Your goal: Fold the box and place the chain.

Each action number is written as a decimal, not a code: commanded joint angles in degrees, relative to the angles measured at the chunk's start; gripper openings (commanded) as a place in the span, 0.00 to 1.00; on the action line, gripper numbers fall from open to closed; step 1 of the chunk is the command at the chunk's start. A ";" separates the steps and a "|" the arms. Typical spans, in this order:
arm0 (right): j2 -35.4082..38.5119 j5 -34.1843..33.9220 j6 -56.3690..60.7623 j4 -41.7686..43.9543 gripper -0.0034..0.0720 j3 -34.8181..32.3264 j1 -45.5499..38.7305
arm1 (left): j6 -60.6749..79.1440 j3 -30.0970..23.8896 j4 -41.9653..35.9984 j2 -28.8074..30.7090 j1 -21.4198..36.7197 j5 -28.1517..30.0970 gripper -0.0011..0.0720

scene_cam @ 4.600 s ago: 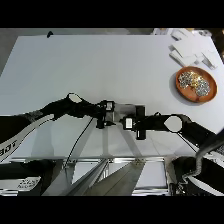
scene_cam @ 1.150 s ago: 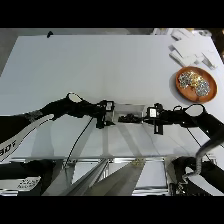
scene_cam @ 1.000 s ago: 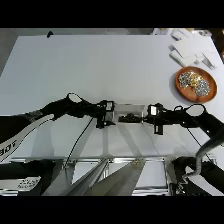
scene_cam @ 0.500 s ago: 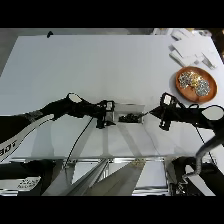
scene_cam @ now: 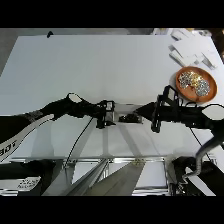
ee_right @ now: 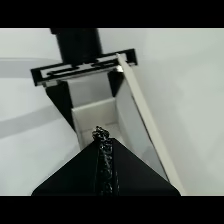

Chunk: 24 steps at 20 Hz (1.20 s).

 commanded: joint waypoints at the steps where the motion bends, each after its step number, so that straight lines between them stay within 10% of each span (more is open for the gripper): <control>1: -4.39 -5.51 -0.22 0.26 0.07 0.15 6.29 | 0.00 0.04 0.02 0.00 0.04 0.02 0.29; 6: -7.23 -9.18 -0.20 0.26 0.44 0.20 8.63 | 0.00 0.02 0.02 0.00 0.04 0.02 0.29; 10: -5.22 -1.03 -0.11 -2.71 0.41 0.26 -0.04 | 0.00 0.04 0.02 0.00 0.04 0.02 0.29; 15: -5.07 0.83 3.52 -9.33 0.15 0.24 -14.45 | 0.00 0.02 0.02 0.00 0.04 0.02 0.29; 24: -14.08 -5.70 -0.59 -23.32 0.37 0.11 -8.20 | 0.00 0.04 0.02 0.00 0.04 0.02 0.29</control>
